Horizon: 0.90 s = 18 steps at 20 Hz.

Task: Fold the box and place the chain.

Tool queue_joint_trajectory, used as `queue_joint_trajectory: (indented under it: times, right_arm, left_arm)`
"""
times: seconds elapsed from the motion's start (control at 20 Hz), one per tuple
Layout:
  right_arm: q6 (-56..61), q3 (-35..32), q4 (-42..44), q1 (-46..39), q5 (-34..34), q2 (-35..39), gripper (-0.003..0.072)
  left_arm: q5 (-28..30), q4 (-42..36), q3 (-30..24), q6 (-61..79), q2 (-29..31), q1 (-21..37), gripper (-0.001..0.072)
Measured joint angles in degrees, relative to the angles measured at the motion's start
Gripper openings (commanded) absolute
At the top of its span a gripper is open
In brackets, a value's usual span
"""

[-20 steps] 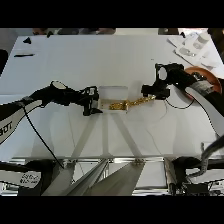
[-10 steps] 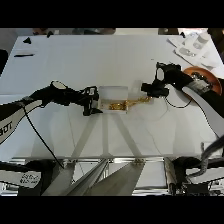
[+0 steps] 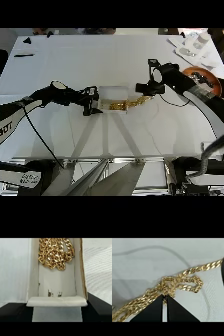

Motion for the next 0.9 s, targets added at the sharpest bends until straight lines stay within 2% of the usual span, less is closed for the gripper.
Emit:
queue_joint_trajectory:
  times: [0.35,0.6,0.9]
  right_arm:
    - [-3.82,0.0,-1.95,7.5,3.69,9.16,0.001]
    - [-7.21,0.0,-2.25,14.88,4.66,11.8,0.001]
    - [-10.49,-0.02,1.44,20.0,-3.15,12.44,0.0011]
  left_arm:
    - [0.0,0.0,0.0,0.02,0.0,0.0,0.0346]
    - [0.02,0.0,0.0,0.0,0.0,0.0,0.0346]
    - [0.02,0.0,0.0,0.02,0.0,0.0,0.0346]
